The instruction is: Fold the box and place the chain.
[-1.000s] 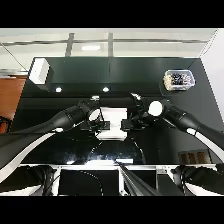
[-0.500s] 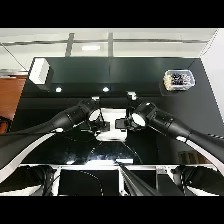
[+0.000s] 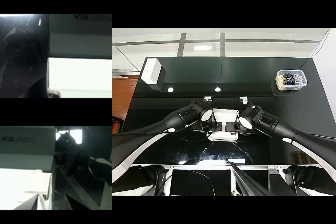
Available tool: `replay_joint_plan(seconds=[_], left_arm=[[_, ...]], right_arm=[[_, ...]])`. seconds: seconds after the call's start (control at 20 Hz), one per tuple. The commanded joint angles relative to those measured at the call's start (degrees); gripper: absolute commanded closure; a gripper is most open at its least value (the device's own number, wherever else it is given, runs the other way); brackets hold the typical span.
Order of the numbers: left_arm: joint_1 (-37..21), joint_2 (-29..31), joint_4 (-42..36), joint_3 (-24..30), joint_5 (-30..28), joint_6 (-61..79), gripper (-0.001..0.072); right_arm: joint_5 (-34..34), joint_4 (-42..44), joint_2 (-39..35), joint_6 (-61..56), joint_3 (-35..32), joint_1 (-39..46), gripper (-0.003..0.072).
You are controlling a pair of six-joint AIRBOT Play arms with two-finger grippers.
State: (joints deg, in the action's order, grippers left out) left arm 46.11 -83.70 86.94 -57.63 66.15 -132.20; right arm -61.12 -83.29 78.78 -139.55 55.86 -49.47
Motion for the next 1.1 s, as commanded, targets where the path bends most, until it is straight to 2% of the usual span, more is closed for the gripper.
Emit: replay_joint_plan(seconds=[0.0,0.1,0.15,0.35,1.0,1.05], left_arm=[[-0.02,-0.02,0.04,-0.02,-0.11,-0.07,0.0678],[-0.02,-0.02,0.04,-0.02,-0.13,-0.07,0.0678],[-0.02,-0.02,0.04,-0.02,-0.07,-0.07,0.0678],[-0.02,-0.02,0.02,-0.02,0.09,-0.07,0.0678],[-0.02,-0.02,0.02,-0.02,0.09,-0.07,0.0678],[-0.02,-0.02,0.02,-0.02,0.07,-0.07,0.0678]], right_arm=[[0.07,0.07,0.81,-0.37,0.09,-0.39,0.0321],[0.09,-0.09,1.31,-0.37,0.59,-0.39,0.0324],[0.02,0.17,1.79,-0.35,0.87,-0.39,0.0386],[0.07,0.28,2.93,-0.37,1.29,-0.50,0.0424],[0.33,0.13,3.76,-0.46,1.27,-0.50,0.0426],[0.31,0.13,3.76,-0.66,1.27,-0.50,0.0456]])
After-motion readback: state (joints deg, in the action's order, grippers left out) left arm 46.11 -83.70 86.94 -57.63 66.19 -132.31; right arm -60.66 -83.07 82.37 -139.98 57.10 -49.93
